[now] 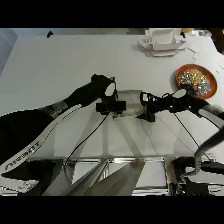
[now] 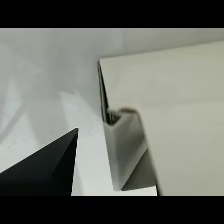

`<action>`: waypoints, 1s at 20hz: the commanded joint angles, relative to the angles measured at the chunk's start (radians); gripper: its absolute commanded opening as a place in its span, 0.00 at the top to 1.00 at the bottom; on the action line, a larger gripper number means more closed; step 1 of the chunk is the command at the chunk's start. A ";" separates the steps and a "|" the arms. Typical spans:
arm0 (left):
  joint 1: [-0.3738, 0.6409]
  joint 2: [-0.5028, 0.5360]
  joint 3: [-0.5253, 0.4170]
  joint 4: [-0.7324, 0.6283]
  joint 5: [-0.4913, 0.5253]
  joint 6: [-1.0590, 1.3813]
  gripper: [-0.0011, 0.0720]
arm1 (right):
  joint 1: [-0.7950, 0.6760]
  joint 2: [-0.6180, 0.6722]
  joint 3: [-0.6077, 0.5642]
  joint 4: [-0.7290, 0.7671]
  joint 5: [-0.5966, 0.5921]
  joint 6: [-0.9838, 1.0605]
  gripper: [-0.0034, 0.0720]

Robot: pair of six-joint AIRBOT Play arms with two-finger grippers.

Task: Fold the box and place the chain.

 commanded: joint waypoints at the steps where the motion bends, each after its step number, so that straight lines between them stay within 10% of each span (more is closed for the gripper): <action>1: -0.006 -0.030 0.042 0.042 -0.021 -0.039 0.31 | 0.000 0.001 0.000 0.000 0.000 0.000 0.38; 10: 0.002 -0.159 0.198 0.061 -0.221 0.002 0.34 | 0.000 0.001 0.000 0.000 0.000 0.000 0.38; 20: -0.002 -0.183 0.216 0.064 -0.182 -0.151 0.42 | 0.000 0.001 0.000 0.000 0.000 0.000 0.38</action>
